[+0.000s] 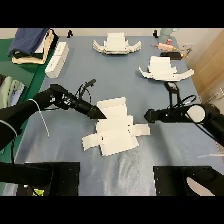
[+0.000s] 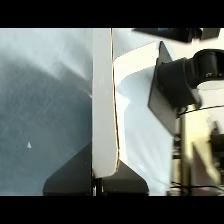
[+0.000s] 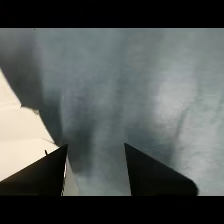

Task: Fold the box.

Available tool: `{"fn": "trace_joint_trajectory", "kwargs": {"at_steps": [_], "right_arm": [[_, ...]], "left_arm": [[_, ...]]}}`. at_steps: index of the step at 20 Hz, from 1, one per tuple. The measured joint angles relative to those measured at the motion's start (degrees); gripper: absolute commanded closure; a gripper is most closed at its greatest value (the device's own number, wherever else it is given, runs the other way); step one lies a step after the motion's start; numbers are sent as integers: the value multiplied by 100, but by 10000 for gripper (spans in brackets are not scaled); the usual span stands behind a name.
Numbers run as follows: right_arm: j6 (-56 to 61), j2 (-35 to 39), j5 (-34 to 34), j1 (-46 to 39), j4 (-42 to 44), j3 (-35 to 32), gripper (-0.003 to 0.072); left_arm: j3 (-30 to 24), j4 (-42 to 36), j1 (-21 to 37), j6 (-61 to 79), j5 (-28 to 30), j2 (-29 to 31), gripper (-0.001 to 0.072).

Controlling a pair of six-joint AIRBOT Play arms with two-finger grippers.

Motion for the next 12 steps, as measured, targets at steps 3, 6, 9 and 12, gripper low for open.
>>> {"fn": "trace_joint_trajectory", "kwargs": {"at_steps": [3, 6, 9, 12], "right_arm": [[330, 2, 85, -101, -7, 498, 550], [-31, 2, 188, -114, 721, 750, 685], [-315, 2, 494, 149, 1187, 793, 685], [-260, -2, 651, 621, 1246, 518, 685]], "left_arm": [[13, 114, -361, 367, 592, 487, 698], [-48, 166, -837, 839, 1287, 933, 697], [-262, 201, -1172, 1410, 1847, 1237, 697], [-455, 210, -1316, 1746, 2135, 1349, 696]]}}
